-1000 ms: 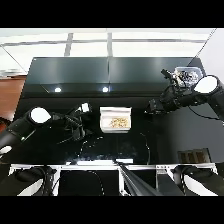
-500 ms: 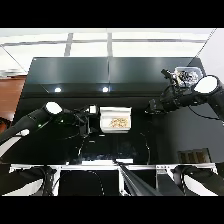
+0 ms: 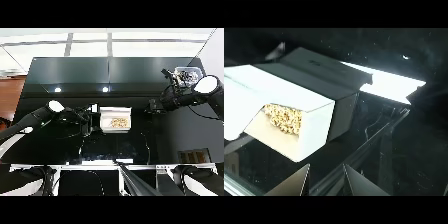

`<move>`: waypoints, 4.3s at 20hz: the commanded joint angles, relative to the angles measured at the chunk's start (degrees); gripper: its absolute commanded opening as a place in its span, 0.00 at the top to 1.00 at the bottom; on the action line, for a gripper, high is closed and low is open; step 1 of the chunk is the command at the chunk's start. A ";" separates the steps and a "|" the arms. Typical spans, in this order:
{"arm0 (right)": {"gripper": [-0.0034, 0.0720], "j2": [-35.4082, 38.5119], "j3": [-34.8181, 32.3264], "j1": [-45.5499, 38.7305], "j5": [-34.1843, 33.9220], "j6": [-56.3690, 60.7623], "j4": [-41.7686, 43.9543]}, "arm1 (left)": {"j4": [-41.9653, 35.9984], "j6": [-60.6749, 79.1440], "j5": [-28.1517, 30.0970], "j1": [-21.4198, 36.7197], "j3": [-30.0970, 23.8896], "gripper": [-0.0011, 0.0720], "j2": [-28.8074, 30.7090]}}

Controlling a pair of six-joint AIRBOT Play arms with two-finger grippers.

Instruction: Fold the box and place the chain.

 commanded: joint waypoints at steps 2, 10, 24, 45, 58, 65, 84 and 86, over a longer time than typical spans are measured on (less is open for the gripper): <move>0.61 0.04 -0.02 -0.02 -1.62 0.00 0.00 | -0.33 0.35 1.92 -1.79 0.09 0.01 -0.55; 0.61 0.02 -0.44 1.44 -8.02 0.00 0.00 | -1.11 0.28 2.84 -2.89 0.55 0.47 -1.42; 0.10 -5.66 0.11 15.69 -18.10 -37.66 2.84 | -1.11 0.28 2.84 -2.91 0.55 0.47 -1.42; 0.58 -6.93 -1.68 17.05 -11.50 -59.14 4.31 | -1.09 0.31 2.84 -2.91 0.55 0.47 -1.42; 0.60 -6.93 -1.68 17.05 -10.91 -59.17 3.85 | -1.09 0.28 2.84 -2.91 0.55 0.47 -1.42; 0.60 -6.99 -2.10 17.05 -10.25 -59.17 2.56 | -1.09 0.28 2.84 -2.91 0.55 0.47 -1.42; 0.45 -7.10 -3.76 17.05 -9.42 -59.17 0.98 | -1.09 0.28 2.84 -2.91 0.55 0.47 -1.42; 0.45 -7.08 -3.74 17.00 -9.57 -59.14 1.33 | -1.09 0.28 2.84 -2.91 0.55 0.47 -1.42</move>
